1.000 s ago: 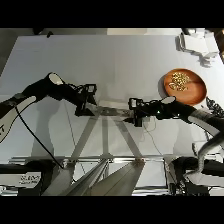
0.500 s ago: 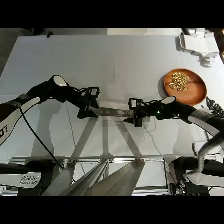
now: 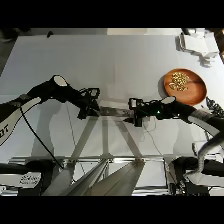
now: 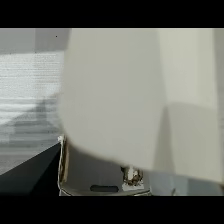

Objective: Fold the box and place the chain.

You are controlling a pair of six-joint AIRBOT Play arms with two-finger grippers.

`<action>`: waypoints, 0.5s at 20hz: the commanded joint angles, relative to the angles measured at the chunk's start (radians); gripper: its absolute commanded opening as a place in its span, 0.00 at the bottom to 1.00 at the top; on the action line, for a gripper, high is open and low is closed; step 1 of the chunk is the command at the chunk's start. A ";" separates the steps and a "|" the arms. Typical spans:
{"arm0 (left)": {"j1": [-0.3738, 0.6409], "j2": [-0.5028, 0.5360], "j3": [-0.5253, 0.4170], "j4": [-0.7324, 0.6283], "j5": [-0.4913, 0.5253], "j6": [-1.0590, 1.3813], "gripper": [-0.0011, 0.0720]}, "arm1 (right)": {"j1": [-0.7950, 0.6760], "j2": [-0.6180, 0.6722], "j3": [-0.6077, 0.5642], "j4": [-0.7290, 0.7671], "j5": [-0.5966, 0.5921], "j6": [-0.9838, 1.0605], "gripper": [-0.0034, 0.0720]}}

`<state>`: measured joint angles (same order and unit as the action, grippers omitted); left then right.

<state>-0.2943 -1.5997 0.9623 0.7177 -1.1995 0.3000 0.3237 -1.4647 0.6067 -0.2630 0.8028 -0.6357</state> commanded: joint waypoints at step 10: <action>-0.021 -0.001 0.000 -0.056 0.048 -0.014 0.22 | 0.000 0.000 0.001 0.000 0.001 0.000 0.65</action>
<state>-0.3145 -1.6001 0.9623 0.6720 -1.1732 0.3115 0.3237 -1.4647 0.6067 -0.2630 0.8032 -0.6361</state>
